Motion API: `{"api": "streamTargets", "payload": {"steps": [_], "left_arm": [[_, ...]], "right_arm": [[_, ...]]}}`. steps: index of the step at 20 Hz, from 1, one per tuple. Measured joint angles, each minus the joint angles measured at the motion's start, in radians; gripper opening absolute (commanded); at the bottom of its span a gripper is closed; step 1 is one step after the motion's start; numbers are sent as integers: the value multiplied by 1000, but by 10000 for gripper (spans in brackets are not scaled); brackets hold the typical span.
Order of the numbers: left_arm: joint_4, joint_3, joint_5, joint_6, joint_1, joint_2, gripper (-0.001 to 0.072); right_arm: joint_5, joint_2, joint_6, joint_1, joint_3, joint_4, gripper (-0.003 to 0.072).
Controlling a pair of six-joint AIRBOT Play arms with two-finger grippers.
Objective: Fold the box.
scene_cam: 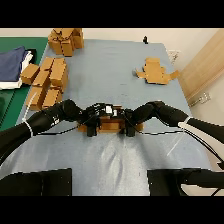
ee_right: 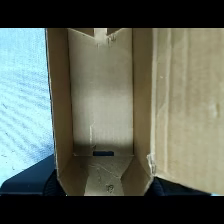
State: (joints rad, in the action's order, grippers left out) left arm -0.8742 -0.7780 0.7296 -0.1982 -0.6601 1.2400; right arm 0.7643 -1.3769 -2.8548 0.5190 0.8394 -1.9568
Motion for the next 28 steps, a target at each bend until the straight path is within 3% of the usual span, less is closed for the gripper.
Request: {"api": "streamTargets", "payload": {"steps": [1,2,3,10,11,12,13,18,23,26,28], "left_arm": [[2,0,1,1,0,0,36],[3,0,2,2,0,0,284],[5,0,3,4,0,0,441],[6,0,5,4,0,9,439],[6,0,5,4,0,10,405],[6,0,4,3,0,10,135],[1,0,3,3,0,9,20],[-113,0,62,-99,61,-56,14],[-121,12,225,-320,338,-159,17],[-107,47,293,-510,512,-138,20],[-63,67,319,-589,566,-88,20]], "right_arm": [[0,0,0,0,0,0,513],[-1,0,0,0,0,0,513],[-1,0,0,0,0,0,513],[-2,0,0,0,0,-1,512],[-2,0,0,0,0,-1,513],[-2,0,0,0,0,-1,512],[-2,0,0,0,0,-1,513],[-3,0,0,0,0,-1,513],[-3,0,0,0,0,-1,512],[-3,0,0,0,0,-1,513],[-4,0,0,0,0,-1,512]]}}
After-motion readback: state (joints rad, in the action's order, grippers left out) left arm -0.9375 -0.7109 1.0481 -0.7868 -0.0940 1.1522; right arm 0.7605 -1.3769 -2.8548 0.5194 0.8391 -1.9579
